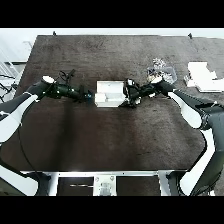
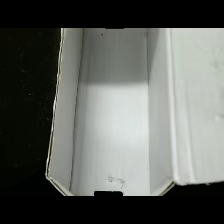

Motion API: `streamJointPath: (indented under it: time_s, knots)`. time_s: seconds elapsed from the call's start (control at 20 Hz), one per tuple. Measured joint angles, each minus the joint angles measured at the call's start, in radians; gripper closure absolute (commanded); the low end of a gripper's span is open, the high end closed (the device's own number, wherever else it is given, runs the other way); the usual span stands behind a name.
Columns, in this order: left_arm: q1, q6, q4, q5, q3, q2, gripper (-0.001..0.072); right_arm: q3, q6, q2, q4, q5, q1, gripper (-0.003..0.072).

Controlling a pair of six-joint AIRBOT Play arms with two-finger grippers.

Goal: Fold the box and place the chain.

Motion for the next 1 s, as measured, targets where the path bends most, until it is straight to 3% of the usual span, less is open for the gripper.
streamJointPath:
  time_s: [0.7,1.0]
  knots:
    - [-0.002,-0.021,-0.034,-0.056,0.017,0.000,0.0346,0.000,0.000,0.000,0.000,0.000,0.000,0.0161]
    - [-0.047,-0.140,0.096,-0.061,0.091,0.001,0.0347,0.000,0.000,0.000,0.000,0.000,0.000,0.0162]
